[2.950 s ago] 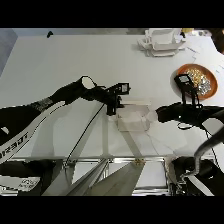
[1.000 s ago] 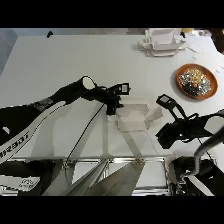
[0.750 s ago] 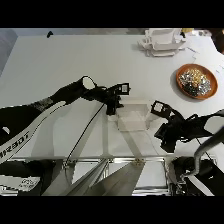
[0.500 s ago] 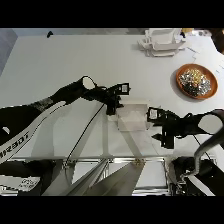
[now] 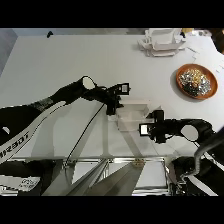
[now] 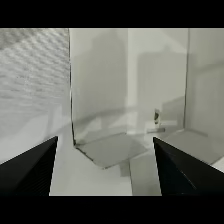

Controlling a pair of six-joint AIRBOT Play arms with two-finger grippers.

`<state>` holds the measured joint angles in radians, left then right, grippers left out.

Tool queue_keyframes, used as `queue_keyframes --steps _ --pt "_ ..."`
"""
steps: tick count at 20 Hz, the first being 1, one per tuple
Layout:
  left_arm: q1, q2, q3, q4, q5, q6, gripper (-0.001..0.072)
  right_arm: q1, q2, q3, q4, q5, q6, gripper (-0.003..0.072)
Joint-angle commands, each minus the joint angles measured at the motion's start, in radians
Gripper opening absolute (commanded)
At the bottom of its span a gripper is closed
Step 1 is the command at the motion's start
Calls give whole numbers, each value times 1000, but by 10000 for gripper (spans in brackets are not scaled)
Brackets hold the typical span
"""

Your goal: Fold the box and place the chain.

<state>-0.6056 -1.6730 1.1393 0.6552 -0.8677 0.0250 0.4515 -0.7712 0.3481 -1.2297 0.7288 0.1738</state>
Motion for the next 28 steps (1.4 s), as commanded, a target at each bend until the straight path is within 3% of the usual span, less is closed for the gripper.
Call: queue_keyframes --steps 1,8,13,21,28 --pt "-1 0 0 0 0 0 9 18 -40 -15 0 -110 -48 680" --pt "-1 0 0 0 0 0 9 18 -40 -14 0 -163 -43 691" --pt "-1 0 0 0 0 0 9 -95 -41 34 95 -138 -44 691" --pt "-1 0 0 0 0 0 9 -208 -188 100 170 -74 -53 691" --pt "-1 0 0 0 0 0 9 -323 -253 120 401 -27 -317 691"
